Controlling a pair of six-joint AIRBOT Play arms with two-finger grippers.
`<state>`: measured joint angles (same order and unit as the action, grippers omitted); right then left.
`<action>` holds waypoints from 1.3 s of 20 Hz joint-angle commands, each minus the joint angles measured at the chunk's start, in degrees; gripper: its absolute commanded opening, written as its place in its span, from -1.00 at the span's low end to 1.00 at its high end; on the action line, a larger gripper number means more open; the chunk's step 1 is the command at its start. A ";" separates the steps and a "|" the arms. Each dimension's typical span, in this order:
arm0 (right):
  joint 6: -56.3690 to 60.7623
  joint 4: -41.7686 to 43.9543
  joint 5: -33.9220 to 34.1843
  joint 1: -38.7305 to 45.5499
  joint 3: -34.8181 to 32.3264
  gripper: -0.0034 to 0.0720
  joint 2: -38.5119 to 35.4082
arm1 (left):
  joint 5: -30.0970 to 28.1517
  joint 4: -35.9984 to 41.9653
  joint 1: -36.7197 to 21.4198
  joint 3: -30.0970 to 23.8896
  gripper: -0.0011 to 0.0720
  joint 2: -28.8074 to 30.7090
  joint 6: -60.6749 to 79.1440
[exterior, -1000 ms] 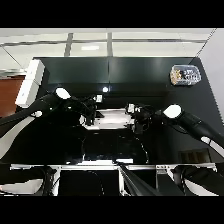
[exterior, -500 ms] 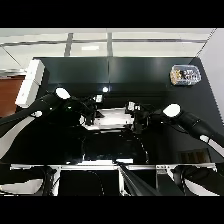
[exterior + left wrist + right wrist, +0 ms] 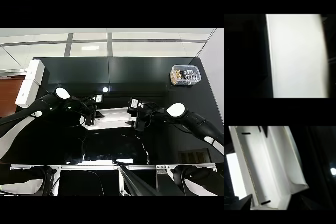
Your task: Fold the box and place the chain.
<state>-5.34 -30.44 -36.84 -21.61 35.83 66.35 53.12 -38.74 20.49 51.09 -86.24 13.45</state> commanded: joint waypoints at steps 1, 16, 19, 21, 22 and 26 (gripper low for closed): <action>0.13 0.42 -0.72 1.68 0.04 1.00 -0.07 | 0.00 0.00 0.00 0.02 -0.90 0.00 -0.02; -10.51 0.37 -3.78 -1.97 0.02 0.98 7.98 | -0.04 0.00 0.00 0.02 -0.90 0.00 -0.02; -10.49 0.39 -3.85 -1.97 0.04 0.98 8.11 | -0.04 0.00 0.00 0.02 -0.90 0.00 -0.02; -10.25 0.57 -3.89 -1.97 0.02 0.98 9.01 | -0.04 0.00 0.00 0.02 -0.90 0.00 -0.02; -10.27 0.98 -3.93 -1.97 0.02 0.98 9.53 | -0.04 0.00 0.00 0.02 -0.90 0.00 -0.02; -10.27 1.46 -3.80 -1.97 0.04 0.98 9.92 | -0.04 0.00 0.00 0.02 -0.90 0.00 -0.02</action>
<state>-15.70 -29.32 -40.69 -23.53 35.86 75.90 53.12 -38.76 20.49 51.07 -86.24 13.39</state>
